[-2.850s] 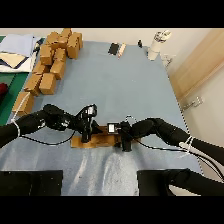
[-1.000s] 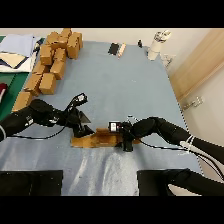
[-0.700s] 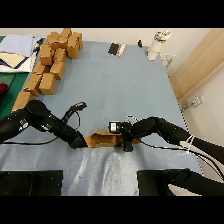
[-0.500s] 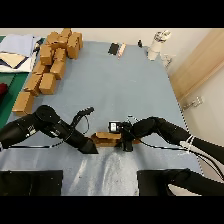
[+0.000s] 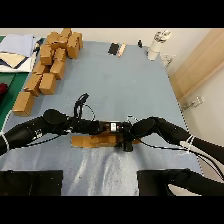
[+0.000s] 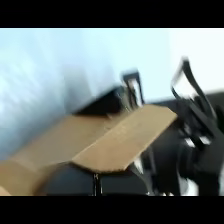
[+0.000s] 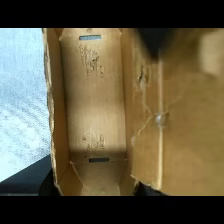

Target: Fold the box.

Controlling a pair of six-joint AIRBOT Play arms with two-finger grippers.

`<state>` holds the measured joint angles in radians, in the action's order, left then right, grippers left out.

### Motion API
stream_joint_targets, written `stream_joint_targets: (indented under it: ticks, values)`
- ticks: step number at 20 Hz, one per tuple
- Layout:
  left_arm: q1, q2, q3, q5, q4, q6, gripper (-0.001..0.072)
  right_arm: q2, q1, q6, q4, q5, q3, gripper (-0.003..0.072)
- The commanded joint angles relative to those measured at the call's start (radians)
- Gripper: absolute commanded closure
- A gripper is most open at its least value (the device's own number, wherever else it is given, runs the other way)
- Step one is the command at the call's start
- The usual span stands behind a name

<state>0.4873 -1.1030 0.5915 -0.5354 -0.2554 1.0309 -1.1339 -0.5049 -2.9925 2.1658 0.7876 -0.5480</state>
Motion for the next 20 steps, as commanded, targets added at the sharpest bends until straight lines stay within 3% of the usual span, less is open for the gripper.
stream_joint_targets:
  ticks: [1,8,14,18,20]
  values:
    - [0.004,-0.042,0.0,0.101,0.013,0.002,0.0699,0.001,0.0,0.0,0.0,0.0,0.0,0.0167]
    - [0.003,-0.137,0.002,0.121,-0.008,0.002,0.0699,0.001,0.0,0.0,0.0,0.0,0.0,0.0167]
    - [-0.003,-0.145,0.006,0.102,-0.011,0.006,0.0699,0.001,0.0,0.0,-0.001,-0.001,0.0,0.0168]
    - [-0.095,-0.134,0.01,-0.031,-0.018,-0.059,0.0699,0.001,0.0,0.0,-0.001,0.0,0.0,0.0168]
    - [-0.168,-0.078,0.018,-0.111,-0.016,-0.14,0.07,0.001,0.0,0.0,-0.001,0.0,0.0,0.0168]
